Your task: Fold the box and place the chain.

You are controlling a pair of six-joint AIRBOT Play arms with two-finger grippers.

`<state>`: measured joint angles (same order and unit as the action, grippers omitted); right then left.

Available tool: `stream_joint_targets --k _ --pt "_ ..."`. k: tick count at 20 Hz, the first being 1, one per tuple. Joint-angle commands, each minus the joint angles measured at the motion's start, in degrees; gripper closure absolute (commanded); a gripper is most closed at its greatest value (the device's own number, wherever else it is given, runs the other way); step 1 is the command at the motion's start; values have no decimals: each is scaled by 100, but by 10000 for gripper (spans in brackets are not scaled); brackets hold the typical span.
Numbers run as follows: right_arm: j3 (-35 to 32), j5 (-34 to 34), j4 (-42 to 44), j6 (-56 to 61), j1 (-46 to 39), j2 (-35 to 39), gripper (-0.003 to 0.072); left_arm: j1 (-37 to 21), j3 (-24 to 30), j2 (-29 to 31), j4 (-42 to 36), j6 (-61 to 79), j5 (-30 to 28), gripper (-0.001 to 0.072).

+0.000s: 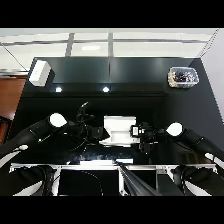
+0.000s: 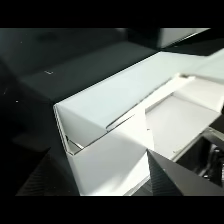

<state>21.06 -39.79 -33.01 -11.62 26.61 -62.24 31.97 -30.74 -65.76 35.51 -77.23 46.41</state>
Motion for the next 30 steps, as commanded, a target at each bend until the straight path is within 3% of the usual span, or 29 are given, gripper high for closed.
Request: stream_joint_targets --k 1,5,6,7,19,22,27,30 --pt "4 -2 0 2 4 4 262 264 -297 -2 1252 -1187 -74 38" --pt "4 -2 0 2 7 4 262 518 -479 -2 1397 -1475 -76 43" --pt "4 -2 0 2 7 4 262 560 -516 -2 1397 -1480 -74 120" --pt "4 -2 0 2 7 4 262 592 -546 -2 1394 -1480 -72 141" --pt "4 -2 0 2 4 4 262 590 -881 -2 1478 -1711 507 142" --pt "7 -2 0 2 4 4 262 592 -898 -2 1475 -1714 516 227" --pt "4 -2 0 2 7 4 262 599 -898 -2 1510 -1882 505 228" --pt "7 -2 0 2 7 4 262 852 -964 -17 2046 -2465 328 227"
